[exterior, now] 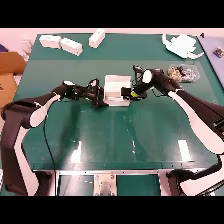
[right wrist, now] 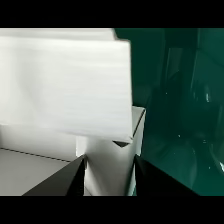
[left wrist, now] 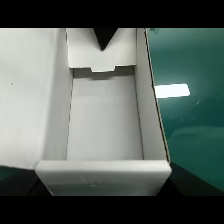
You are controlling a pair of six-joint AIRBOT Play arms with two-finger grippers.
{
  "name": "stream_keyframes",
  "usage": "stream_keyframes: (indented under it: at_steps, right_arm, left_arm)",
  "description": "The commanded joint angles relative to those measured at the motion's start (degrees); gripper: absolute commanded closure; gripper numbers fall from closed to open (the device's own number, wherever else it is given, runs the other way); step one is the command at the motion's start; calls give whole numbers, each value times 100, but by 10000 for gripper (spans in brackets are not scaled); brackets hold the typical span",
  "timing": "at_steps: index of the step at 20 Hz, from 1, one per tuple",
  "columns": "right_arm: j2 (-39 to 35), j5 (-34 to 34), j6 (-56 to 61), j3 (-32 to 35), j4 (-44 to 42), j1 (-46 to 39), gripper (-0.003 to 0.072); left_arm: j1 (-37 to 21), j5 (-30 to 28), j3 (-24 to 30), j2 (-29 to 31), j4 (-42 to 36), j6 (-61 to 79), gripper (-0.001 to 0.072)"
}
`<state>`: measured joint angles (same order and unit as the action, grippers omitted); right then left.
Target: Fold the box and place the chain.
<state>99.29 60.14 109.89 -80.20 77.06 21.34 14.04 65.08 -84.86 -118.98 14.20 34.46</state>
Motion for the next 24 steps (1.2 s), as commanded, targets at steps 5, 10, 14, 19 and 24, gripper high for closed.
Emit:
stream_keyframes:
  at_steps: [5, 10, 14, 19, 24]
  right_arm:
    - [315, 345, 330, -284, 673, -4, 362]
    - [356, 686, 374, -564, 824, -37, 362]
    - [356, 702, 374, -778, 739, -35, 531]
    - [356, 697, 345, -811, 590, -31, 675]
    - [354, 678, 343, -863, 479, -33, 177]
  left_arm:
    - [2, -9, 0, -2, -4, 0, 352]
    - [2, -9, 0, -2, -4, 2, 352]
    - [2, -9, 0, -2, -4, 2, 352]
    - [2, -9, 0, -2, -4, 2, 352]
    - [2, -11, 0, -2, -4, 2, 352]
